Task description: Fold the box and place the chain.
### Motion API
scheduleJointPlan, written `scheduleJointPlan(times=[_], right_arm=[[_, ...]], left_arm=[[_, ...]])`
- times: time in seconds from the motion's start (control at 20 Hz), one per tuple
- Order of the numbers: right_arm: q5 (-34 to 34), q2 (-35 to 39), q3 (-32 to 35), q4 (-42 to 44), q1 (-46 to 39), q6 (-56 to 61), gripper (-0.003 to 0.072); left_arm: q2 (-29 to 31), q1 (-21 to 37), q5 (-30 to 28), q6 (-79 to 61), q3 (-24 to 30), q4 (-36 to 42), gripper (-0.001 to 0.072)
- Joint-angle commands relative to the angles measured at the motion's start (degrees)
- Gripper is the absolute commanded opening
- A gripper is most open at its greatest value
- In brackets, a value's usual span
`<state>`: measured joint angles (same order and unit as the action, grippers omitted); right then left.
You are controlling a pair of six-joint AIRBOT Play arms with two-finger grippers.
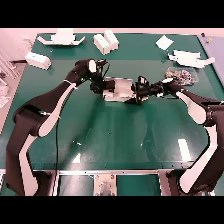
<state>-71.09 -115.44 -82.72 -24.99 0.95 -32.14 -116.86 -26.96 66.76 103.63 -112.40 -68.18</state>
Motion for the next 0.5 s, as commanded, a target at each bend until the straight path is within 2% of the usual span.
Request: scheduleJointPlan(times=[0.0, 0.15, 0.45], right_arm=[[-0.1, 0.0, 0.0, 0.0, 0.0, 0.0, 0.0555], [-0.1, 0.0, 0.0, 0.0, 0.0, 0.0, 0.0555], [-0.1, 0.0, 0.0, 0.0, 0.0, 0.0, 0.0555]], left_arm=[[0.2, -0.4, -0.1, 0.8, -0.7, 0.9, 0.0618], [0.2, -0.4, 0.5, -3.3, -2.4, 6.9, 0.0618], [0.2, -0.4, 4.4, -4.8, -2.6, 6.9, 0.0618]])
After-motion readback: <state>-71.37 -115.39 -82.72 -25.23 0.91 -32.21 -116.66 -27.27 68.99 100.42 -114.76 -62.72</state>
